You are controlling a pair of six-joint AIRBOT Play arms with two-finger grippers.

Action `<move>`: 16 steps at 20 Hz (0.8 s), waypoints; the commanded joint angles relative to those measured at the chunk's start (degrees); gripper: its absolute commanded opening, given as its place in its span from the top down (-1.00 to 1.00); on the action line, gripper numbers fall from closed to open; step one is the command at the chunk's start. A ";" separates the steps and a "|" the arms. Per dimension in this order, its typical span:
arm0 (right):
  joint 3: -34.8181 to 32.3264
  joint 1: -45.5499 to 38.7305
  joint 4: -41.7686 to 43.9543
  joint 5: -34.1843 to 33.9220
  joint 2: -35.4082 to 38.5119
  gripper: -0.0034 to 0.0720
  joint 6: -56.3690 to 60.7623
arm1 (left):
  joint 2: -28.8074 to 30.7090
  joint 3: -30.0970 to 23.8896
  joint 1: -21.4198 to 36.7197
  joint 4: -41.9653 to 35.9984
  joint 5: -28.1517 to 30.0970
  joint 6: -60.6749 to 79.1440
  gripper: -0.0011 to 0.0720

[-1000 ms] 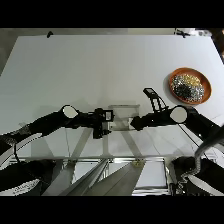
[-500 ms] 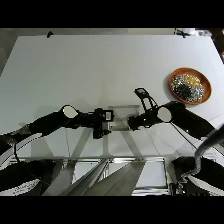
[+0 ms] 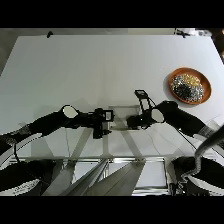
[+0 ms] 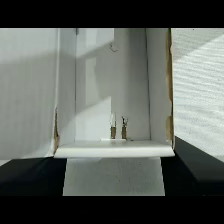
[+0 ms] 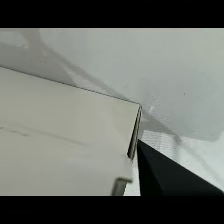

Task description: Fold the box and place the chain.

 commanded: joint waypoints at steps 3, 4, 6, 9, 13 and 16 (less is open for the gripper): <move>0.07 0.94 -2.64 -0.20 -2.21 0.11 3.80 | -0.04 0.04 -0.02 0.04 0.00 0.04 0.77; 0.07 1.62 -2.67 -0.17 -3.02 0.12 3.82 | -0.04 0.04 -0.02 0.04 -0.02 0.02 0.77; 0.09 2.80 -2.67 -0.07 -4.11 0.37 3.80 | -0.04 0.04 -0.02 0.04 -0.02 0.02 0.77; 0.17 3.17 -3.50 0.00 -4.28 0.86 3.80 | -0.04 0.04 -0.02 0.04 -0.02 0.04 0.77; 0.76 3.17 -3.67 -0.13 -4.28 0.19 3.76 | -0.04 0.04 -0.02 0.04 -0.02 0.02 0.77; 1.42 3.15 -4.11 -0.22 -4.28 -0.09 3.78 | -0.04 0.04 -0.02 0.04 0.00 0.02 0.77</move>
